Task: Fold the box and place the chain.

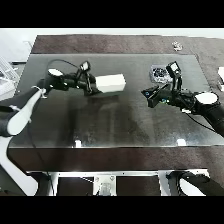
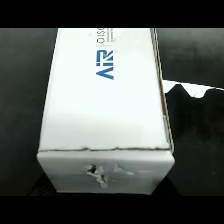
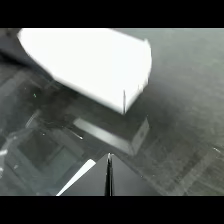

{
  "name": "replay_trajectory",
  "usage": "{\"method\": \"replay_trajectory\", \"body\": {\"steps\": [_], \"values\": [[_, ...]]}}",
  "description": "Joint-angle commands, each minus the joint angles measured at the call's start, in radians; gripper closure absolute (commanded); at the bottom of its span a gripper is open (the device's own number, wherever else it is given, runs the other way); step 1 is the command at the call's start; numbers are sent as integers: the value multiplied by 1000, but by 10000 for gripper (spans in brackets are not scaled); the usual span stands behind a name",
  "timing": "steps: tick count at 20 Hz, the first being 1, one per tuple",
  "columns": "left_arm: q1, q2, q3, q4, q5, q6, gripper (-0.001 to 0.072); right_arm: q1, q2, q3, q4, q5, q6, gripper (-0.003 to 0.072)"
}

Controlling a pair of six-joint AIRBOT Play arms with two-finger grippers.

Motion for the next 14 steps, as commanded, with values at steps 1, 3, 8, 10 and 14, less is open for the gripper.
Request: {"method": "replay_trajectory", "body": {"steps": [1, 3, 8, 10, 14], "values": [[77, 143, 0, 2, 68, -90, 694, -17, 1, -2, 3, -2, 25, 681], [147, 216, 0, 3, 134, -153, 694, -17, 1, -2, 6, -2, 28, 681], [339, 303, 0, 92, 347, -345, 693, -16, 1, -2, 6, -2, 28, 681], [402, 303, -36, 151, 448, -405, 693, -16, 1, -2, 6, -2, 28, 681], [470, 298, -194, 127, 747, -426, 691, -16, 0, -2, 6, -2, 28, 681]]}}
